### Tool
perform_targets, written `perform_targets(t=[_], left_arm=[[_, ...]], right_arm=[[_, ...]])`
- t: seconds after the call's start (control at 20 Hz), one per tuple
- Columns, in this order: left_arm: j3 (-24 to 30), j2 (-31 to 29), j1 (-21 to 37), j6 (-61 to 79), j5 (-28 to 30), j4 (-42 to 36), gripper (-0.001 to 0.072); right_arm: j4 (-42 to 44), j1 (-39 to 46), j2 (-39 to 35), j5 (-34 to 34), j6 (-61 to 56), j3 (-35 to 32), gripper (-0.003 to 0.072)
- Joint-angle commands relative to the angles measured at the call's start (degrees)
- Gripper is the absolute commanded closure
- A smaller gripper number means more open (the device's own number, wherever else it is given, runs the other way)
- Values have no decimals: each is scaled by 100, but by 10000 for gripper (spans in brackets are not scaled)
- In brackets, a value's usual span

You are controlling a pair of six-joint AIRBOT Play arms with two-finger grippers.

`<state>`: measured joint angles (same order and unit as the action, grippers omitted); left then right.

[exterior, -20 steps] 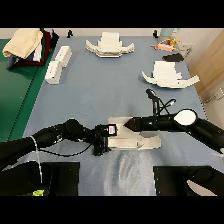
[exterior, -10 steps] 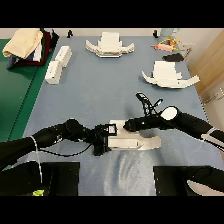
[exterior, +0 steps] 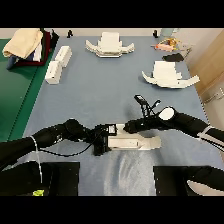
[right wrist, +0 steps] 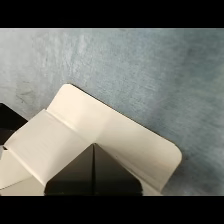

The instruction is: Fold the box.

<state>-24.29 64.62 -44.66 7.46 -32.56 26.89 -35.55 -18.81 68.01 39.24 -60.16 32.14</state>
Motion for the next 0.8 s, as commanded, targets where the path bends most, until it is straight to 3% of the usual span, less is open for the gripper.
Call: perform_targets(t=[0.0, 0.15, 0.35, 0.5, 0.6, 0.65, 0.75], left_arm=[[-4, -7, 2, 7, 2, 7, 248], [-4, -7, 2, 7, 2, 4, 248], [-4, -7, 2, 7, 2, 4, 248], [-7, -7, 2, 7, 2, 4, 248], [-7, -7, 2, 7, 2, 4, 248], [-4, -7, 2, 7, 2, 4, 248], [-4, -7, 2, 7, 2, 4, 248]], right_arm=[[-11, -13, -2, 81, 57, 17, 683], [-79, -11, -474, 101, 214, 17, 683], [-470, -11, -1740, 334, 219, 15, 683], [-817, -13, -2682, 1163, 352, 9, 683], [-1661, -13, -3189, 1917, 382, 2, 682], [-2159, -13, -3388, 2312, 426, -11, 643], [-2914, -13, -3657, 2922, 761, -107, 254]])
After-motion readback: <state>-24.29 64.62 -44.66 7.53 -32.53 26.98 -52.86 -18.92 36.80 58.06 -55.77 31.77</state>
